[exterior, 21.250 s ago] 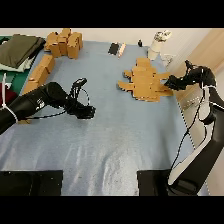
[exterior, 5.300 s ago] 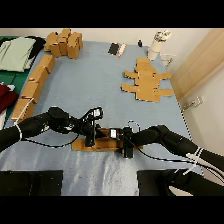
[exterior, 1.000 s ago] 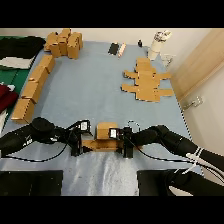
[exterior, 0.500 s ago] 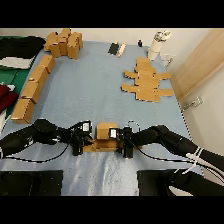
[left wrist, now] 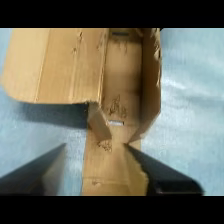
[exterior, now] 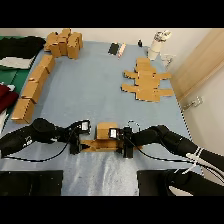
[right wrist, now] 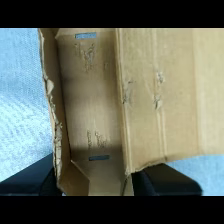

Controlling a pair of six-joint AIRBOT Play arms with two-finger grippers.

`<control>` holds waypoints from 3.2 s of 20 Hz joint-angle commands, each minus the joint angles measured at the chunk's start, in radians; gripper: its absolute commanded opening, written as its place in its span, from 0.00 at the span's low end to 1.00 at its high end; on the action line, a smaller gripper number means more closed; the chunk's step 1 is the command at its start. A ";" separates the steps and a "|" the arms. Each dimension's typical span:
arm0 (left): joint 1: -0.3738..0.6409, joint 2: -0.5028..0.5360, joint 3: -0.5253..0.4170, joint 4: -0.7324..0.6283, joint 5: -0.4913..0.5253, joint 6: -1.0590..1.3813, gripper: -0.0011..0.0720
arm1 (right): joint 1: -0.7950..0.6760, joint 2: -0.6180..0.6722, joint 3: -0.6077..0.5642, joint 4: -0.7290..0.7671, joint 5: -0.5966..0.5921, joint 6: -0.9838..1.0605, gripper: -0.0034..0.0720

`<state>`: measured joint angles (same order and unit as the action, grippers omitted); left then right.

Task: Fold the box.

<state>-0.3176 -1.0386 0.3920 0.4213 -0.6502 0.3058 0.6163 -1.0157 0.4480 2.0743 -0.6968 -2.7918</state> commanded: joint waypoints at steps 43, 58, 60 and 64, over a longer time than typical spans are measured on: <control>-0.151 -0.015 -0.002 -0.212 0.023 0.106 0.17 | 0.001 0.001 -0.001 0.000 0.000 0.000 0.71; -0.162 -0.046 -0.002 -0.243 0.023 0.128 0.77 | 0.001 0.001 0.000 0.000 0.000 0.000 0.71; -0.161 -0.046 -0.002 -0.243 0.023 0.128 0.77 | 0.001 0.001 -0.001 0.000 0.000 0.000 0.71; -0.161 -0.046 -0.002 -0.241 0.036 0.124 0.27 | 0.001 0.001 0.000 0.000 0.000 0.000 0.71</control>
<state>-0.4793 -1.0840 0.3908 0.1791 -0.6312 0.4332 0.6163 -1.0161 0.4480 2.0739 -0.6968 -2.7926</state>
